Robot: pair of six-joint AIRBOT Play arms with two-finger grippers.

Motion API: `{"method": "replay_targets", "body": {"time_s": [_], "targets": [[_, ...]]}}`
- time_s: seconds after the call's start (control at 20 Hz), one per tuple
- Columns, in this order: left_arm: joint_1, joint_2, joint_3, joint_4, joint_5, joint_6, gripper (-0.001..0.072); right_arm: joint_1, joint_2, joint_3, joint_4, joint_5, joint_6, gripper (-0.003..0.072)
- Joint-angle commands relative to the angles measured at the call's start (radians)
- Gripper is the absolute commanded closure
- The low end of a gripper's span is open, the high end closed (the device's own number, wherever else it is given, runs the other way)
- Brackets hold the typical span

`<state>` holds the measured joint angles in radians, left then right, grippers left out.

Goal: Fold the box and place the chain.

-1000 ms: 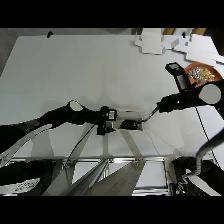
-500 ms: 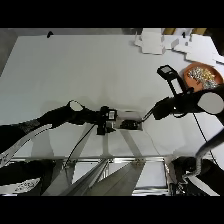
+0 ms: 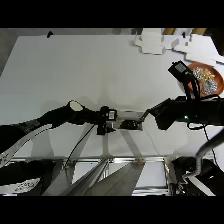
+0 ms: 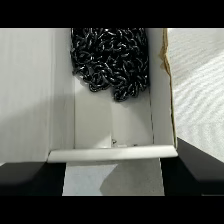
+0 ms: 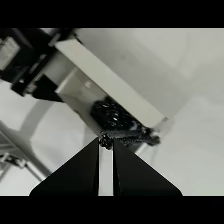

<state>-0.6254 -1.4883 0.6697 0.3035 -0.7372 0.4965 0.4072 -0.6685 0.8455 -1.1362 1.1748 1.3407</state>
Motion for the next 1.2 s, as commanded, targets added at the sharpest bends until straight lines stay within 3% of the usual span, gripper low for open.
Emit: {"method": "replay_targets", "body": {"time_s": [0.0, 0.4, 0.55, 1.05, 1.15], "targets": [[0.0, 0.0, 0.0, 0.0, 0.0, 0.0, 0.0437, 0.001, 0.015, 0.001, 0.124, -0.016, -0.052, 0.0667], [0.0, 0.0, 0.0, 0.0, 0.0, 0.0, 0.0437, 0.013, 0.014, 0.001, 0.2, -0.094, -0.141, 0.0666], [0.0, 0.0, 0.0, 0.0, 0.0, 0.0, 0.0437, 0.076, -0.003, 0.001, 0.156, -0.146, -0.158, 0.0666], [0.0, 0.0, 0.0, 0.0, 0.0, 0.0, 0.0437, 0.192, -0.28, 0.001, 0.059, -0.145, -0.156, 0.0662], [0.0, 0.0, 0.0, 0.0, 0.0, 0.0, 0.0437, 0.192, -0.327, 0.001, 0.066, -0.142, -0.143, 0.0539]]}}
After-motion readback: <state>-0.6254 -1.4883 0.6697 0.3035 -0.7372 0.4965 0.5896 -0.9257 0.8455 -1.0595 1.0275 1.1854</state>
